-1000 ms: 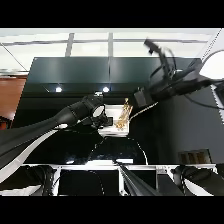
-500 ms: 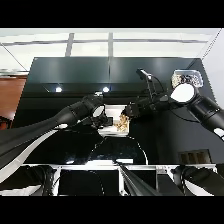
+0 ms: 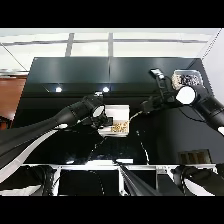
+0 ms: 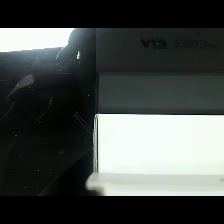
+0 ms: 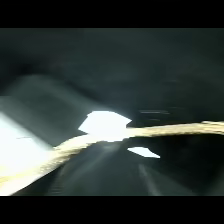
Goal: Fold the box and place the chain.
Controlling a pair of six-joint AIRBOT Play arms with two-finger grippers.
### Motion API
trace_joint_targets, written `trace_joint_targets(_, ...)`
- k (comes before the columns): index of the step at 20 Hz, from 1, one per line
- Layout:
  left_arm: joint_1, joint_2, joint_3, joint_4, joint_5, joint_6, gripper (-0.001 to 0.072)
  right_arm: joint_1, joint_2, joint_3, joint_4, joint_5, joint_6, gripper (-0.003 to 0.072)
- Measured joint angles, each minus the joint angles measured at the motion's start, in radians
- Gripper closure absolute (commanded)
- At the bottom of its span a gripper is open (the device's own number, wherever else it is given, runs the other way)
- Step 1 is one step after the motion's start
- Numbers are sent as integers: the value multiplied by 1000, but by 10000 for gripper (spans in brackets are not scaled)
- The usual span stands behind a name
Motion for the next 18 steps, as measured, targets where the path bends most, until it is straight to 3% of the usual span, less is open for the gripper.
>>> trace_joint_targets(5,0,0,0,0,0,0,681,-70,-126,-3,-303,-107,299,-34)
trace_joint_targets(11,0,0,0,0,0,0,682,-77,-331,131,-419,-85,557,-29)
trace_joint_targets(12,0,0,0,0,0,0,682,-76,-354,149,-427,-79,591,-2)
trace_joint_targets(13,0,0,0,0,0,0,681,-76,-370,162,-433,-71,624,102)
trace_joint_targets(17,0,0,0,0,0,0,681,-74,-401,186,-441,-50,761,150)
trace_joint_targets(18,0,0,0,0,0,0,681,-74,-404,188,-438,-47,784,233)
